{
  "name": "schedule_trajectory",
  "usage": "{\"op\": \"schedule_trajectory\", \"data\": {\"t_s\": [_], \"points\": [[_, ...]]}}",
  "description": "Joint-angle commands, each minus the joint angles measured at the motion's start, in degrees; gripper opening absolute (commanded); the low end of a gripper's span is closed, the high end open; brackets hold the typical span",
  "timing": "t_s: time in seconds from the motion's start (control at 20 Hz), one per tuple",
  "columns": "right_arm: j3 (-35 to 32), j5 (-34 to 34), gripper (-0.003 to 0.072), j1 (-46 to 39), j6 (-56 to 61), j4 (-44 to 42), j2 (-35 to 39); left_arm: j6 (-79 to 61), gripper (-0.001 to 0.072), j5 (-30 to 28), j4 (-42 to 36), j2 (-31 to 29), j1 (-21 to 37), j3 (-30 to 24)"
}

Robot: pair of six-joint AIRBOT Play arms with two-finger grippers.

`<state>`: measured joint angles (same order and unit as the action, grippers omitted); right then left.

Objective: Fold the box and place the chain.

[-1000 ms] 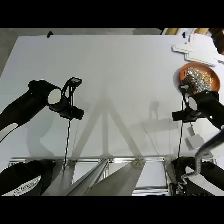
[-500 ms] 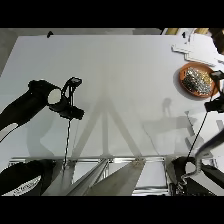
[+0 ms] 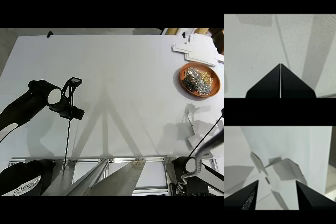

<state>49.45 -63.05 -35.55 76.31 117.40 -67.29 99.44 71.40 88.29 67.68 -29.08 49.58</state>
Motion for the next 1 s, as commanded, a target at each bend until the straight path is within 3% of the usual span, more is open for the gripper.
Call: {"op": "schedule_trajectory", "data": {"t_s": [0.0,0.25,0.35,0.5,0.6,0.65,0.7,0.95], "points": [[0.1,0.8,0.0497,-3.5,-1.4,5.8,-3.2,0.0,0.0009,0.0,0.0,0.0,0.0,0.0],[4.3,0.9,0.0475,-7.5,-2.5,7.5,-8.0,0.0,0.0009,0.0,0.0,0.0,0.0,0.0],[4.6,0.9,0.042,-8.3,-4.5,7.3,-9.8,0.0,0.0009,0.0,0.0,0.0,0.0,0.0],[4.6,0.1,0.0396,-8.4,-4.7,8.0,-13.6,0.0,0.0009,0.0,0.0,0.0,0.0,0.0],[4.6,0.1,0.0266,-8.4,-4.5,8.2,-14.7,0.0,0.0009,0.0,0.0,0.0,0.0,0.0],[4.6,-0.5,0.0126,-8.4,-4.6,8.2,-14.8,0.0,0.0009,0.0,0.0,0.0,0.0,0.0],[4.6,-1.6,0.0037,-8.3,-4.8,8.2,-14.7,0.0,0.0009,0.0,0.0,0.0,0.0,0.0],[4.6,-8.0,0.0014,-3.2,-6.5,1.6,-10.0,0.0,0.0009,0.0,0.0,0.0,0.0,0.0]]}}
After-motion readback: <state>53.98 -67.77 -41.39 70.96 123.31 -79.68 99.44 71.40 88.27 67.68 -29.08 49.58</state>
